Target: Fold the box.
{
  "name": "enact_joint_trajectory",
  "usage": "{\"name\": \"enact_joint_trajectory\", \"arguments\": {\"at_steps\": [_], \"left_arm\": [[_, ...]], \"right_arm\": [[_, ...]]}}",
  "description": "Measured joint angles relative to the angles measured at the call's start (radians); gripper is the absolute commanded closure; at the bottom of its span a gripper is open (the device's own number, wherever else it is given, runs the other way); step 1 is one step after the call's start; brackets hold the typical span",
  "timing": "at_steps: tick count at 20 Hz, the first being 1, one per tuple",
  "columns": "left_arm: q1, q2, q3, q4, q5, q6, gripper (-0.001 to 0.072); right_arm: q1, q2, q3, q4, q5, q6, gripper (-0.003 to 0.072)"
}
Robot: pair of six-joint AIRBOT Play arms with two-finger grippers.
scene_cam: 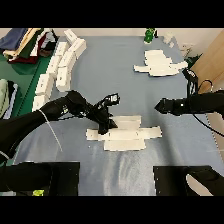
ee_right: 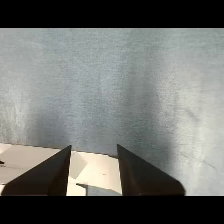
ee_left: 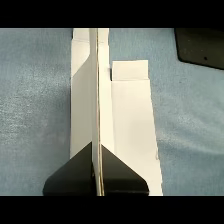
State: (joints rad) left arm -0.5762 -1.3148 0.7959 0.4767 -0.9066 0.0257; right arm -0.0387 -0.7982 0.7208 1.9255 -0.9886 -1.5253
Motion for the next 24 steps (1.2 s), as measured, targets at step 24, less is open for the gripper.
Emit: {"name": "enact_joint_trajectory", "arguments": {"at_steps": [24], "left_arm": [[-0.005,-0.002,0.029,0.091,-0.002,-0.061,0.0695]], "right_arm": [[0.0,0.0,0.0,0.0,0.0,0.0,0.0252]]}}
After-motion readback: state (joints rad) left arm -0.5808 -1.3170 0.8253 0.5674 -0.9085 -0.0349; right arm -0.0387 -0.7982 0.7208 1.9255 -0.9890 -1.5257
